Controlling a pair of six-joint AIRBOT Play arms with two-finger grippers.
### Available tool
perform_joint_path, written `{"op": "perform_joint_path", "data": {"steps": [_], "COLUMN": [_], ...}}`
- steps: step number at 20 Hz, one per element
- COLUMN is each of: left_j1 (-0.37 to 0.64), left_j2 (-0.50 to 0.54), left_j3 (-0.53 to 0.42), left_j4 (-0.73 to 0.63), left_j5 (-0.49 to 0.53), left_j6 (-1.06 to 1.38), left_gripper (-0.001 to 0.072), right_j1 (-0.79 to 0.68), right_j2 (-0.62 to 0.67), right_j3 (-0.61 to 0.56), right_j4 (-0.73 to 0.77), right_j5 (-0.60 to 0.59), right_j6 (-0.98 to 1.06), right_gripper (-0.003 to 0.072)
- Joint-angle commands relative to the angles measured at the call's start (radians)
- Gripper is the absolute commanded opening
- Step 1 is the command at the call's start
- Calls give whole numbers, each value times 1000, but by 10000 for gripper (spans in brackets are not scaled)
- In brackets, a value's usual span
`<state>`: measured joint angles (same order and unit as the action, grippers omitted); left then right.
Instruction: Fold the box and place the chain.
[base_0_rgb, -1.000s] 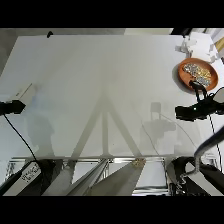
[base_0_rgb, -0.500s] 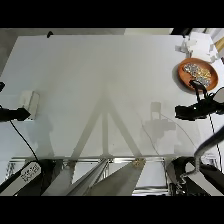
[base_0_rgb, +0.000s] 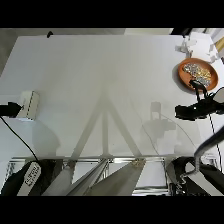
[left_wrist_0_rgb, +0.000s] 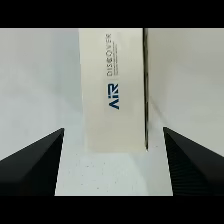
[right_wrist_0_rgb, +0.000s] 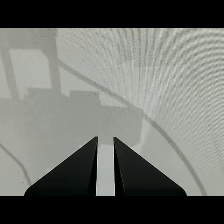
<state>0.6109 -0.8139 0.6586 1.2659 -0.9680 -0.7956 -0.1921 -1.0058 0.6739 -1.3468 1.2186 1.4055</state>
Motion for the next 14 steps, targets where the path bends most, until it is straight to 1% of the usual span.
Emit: {"op": "perform_joint_path", "data": {"steps": [1,3,6,9,14], "left_j1": [-39,-72,-134,-185,-197], "left_j2": [105,131,132,132,132], "left_j3": [0,0,0,0,0], "left_j4": [-1,-1,0,0,3], "left_j5": [-8,-26,-59,-65,-50], "left_j6": [-45,-88,-87,-87,-87], "left_gripper": [695,695,694,694,694], "right_j1": [0,0,0,0,0], "right_j2": [1,1,1,1,1], "right_j3": [0,0,0,0,0], "right_j4": [0,0,0,0,0], "right_j5": [0,0,0,0,0], "right_j6": [0,0,0,0,0], "right_gripper": [118,118,118,118,118]}}
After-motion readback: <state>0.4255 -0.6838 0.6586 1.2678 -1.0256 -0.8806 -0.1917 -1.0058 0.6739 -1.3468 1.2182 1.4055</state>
